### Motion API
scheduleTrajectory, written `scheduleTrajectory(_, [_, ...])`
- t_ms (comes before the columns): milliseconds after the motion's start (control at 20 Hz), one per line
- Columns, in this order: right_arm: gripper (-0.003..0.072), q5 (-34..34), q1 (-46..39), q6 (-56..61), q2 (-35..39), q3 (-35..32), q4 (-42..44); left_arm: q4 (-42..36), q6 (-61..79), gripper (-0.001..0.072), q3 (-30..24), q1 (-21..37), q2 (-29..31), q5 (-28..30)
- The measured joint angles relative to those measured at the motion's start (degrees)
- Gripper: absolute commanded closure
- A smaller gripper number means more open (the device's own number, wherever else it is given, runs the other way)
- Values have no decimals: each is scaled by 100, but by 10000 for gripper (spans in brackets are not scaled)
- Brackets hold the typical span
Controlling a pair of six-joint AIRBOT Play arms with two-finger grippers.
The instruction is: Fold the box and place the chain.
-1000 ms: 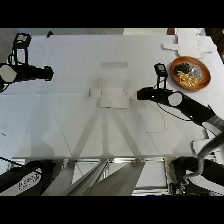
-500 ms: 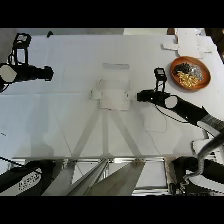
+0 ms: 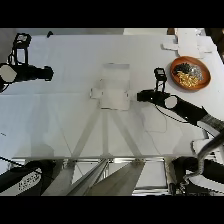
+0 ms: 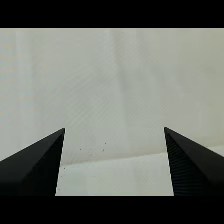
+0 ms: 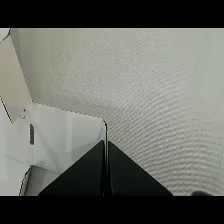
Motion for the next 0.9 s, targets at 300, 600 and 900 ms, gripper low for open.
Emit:
scheduleTrajectory(300, [674, -7, 0, 0, 0, -2, -2, -2, 0, 13, 0, 0, 0, 0])
scheduleTrajectory(600, [674, -9, 0, -2, 0, -2, -2, -350, -20, 16, 0, 0, 0, 15])
scheduleTrajectory(900, [674, -11, 0, -2, 0, -2, -2, -1825, 1014, 192, 326, -35, -321, -186])
